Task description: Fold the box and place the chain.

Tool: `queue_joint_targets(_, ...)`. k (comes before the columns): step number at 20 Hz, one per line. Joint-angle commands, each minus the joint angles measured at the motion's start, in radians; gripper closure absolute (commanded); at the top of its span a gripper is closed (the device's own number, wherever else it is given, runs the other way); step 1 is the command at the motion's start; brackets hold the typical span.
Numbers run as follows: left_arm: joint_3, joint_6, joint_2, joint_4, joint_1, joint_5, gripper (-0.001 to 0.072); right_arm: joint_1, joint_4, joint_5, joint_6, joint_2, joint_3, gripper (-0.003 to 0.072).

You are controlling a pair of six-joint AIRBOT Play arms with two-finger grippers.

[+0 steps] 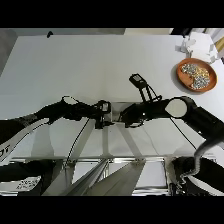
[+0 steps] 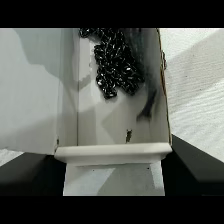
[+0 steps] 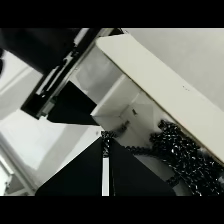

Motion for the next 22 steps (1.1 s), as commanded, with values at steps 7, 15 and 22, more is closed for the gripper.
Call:
queue_joint_targets(7,0.001,0.0,0.0,0.0,0.0,0.0,0.05,-0.059,0.007,0.059,-0.01,0.053,-0.001,0.0376)
queue_joint_targets(15,0.001,0.0,0.0,0.0,0.0,0.0,0.05,-0.42,-0.03,0.575,-0.696,0.242,-0.014,0.0583)
queue_joint_targets(22,0.001,0.0,0.0,0.0,0.0,0.0,0.05,-0.492,0.011,0.2,-1.122,0.241,-0.291,0.0314)
